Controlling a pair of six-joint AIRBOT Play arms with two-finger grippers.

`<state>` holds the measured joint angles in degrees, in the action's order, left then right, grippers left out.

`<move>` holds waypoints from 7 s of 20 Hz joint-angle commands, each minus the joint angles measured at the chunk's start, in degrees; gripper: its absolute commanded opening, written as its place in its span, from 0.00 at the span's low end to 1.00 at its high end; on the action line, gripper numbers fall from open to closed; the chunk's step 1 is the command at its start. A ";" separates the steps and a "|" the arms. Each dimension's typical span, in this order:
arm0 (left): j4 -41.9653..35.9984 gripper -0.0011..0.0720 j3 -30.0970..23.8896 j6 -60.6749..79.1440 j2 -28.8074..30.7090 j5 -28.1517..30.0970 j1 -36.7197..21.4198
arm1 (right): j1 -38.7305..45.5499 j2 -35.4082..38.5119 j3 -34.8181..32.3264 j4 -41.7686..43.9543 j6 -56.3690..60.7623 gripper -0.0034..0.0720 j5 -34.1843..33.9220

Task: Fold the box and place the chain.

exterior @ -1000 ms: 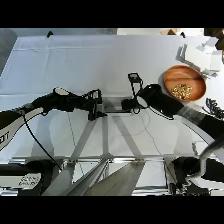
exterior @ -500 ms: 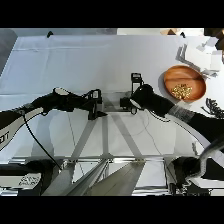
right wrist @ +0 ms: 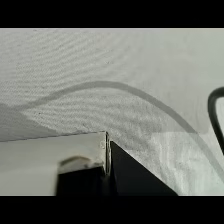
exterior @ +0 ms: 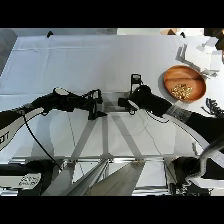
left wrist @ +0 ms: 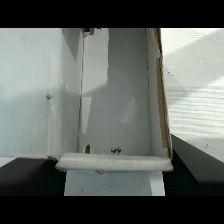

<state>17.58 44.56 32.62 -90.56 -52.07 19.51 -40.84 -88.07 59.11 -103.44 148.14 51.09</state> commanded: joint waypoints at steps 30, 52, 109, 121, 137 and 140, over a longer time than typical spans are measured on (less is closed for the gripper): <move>0.02 0.55 0.00 0.17 0.04 0.00 -0.02 | -2.05 16.02 -0.04 7.69 -24.44 0.68 -1.66; 0.02 0.55 0.00 0.17 0.04 0.00 -0.02 | -1.70 15.63 -6.84 6.47 -25.18 0.68 -8.57; 0.02 0.55 0.00 0.17 0.04 0.00 0.00 | -0.70 10.56 -6.80 9.73 -27.08 0.81 -4.74; 0.02 0.55 0.00 0.15 0.04 -0.02 0.00 | -0.70 20.83 -6.80 7.72 -31.28 0.90 2.56; 0.04 0.55 0.00 0.17 0.04 -0.02 -0.02 | 47.25 27.63 -6.80 2.27 -43.80 0.90 -2.67; 0.02 0.55 0.00 0.17 0.04 -0.02 0.00 | 51.52 22.27 -6.73 6.10 -51.78 0.90 -4.96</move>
<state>17.58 44.51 32.77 -90.54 -52.10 19.53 4.80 -62.04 52.29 -100.14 102.48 48.69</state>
